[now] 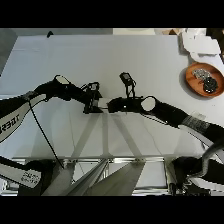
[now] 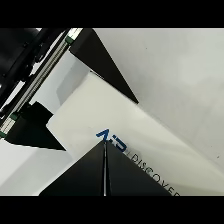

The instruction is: Fold the box and place the chain.

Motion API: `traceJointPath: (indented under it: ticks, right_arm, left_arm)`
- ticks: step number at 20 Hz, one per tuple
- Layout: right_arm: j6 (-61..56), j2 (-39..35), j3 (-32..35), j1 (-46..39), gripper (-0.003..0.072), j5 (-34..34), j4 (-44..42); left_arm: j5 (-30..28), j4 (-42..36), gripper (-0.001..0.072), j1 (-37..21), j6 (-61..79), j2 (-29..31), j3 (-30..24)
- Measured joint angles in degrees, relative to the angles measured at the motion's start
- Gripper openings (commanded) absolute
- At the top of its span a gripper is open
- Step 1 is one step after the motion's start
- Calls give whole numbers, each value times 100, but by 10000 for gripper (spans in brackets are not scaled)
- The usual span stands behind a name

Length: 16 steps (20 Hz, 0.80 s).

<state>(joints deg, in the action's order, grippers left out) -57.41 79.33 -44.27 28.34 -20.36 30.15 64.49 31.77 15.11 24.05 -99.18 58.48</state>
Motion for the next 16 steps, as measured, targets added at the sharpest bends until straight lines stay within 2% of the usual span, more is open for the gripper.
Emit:
traceJointPath:
  ticks: [10,16]
  right_arm:
    - [-66,50,37,-2,14,-63,-17]
    - [616,-590,44,-81,12,153,20]
  left_arm:
    - [2,0,278,0,-4,0,-2]
    - [4,-9,278,0,-15,0,0]
